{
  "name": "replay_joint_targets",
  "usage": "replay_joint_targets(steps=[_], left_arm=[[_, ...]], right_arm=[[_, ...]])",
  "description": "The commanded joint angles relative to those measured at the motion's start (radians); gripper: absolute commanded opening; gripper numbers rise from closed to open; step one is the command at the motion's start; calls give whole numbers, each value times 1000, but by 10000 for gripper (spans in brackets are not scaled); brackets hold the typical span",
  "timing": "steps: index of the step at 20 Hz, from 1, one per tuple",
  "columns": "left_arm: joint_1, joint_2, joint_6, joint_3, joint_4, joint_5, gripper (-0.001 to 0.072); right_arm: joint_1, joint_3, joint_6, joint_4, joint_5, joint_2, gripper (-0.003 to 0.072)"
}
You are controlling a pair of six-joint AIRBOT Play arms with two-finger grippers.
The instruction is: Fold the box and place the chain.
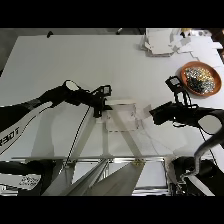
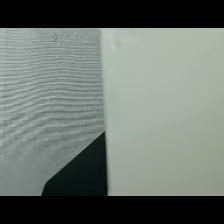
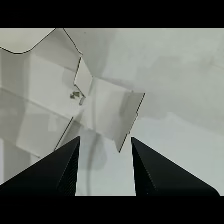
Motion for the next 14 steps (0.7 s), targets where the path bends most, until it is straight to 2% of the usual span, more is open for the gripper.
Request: replay_joint_targets(steps=[1, 14], left_arm=[[0, 26, -1, 0, 4, 31, 2], [-18, 32, -20, 0, 27, 86, 4]], right_arm=[[0, 0, -13, 0, 5, 0, 358], [0, 0, -53, 1, 5, 0, 358]])
